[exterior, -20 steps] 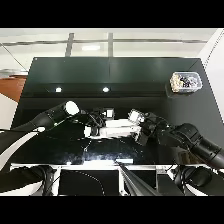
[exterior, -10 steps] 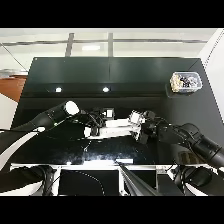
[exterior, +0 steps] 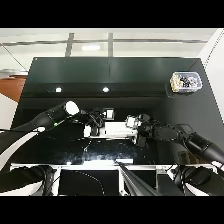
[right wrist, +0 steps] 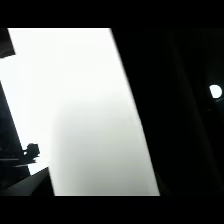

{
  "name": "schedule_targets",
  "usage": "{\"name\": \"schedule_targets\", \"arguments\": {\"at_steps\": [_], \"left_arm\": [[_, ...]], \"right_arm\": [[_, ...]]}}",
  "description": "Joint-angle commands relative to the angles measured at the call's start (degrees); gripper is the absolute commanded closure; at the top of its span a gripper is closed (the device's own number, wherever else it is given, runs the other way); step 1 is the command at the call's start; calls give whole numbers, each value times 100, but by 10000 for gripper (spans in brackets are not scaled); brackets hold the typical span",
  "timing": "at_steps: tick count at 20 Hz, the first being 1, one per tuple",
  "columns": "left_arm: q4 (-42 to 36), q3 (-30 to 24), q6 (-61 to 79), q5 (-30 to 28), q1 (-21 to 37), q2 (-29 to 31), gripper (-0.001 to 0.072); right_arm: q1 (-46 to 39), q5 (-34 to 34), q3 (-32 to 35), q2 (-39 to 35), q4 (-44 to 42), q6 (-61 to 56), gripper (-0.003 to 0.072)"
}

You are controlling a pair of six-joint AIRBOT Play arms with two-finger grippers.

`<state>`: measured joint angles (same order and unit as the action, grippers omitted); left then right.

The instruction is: Fold the box and place the chain.

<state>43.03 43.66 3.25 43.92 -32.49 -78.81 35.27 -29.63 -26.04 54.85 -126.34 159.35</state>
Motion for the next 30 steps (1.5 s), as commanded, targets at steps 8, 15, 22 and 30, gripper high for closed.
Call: {"name": "schedule_targets", "arguments": {"at_steps": [8,15,22,30], "left_arm": [[94,-13,-254,2,2,-7,684],[153,-13,-389,0,2,-7,684],[153,-13,-389,-2,2,-11,684],[151,-13,-389,-2,2,-11,683]], "right_arm": [[-168,-358,4,317,-407,308,97],[-654,-509,190,317,-647,520,96],[-654,-201,343,321,-881,964,77],[-654,4,343,321,-925,1178,77]]}}
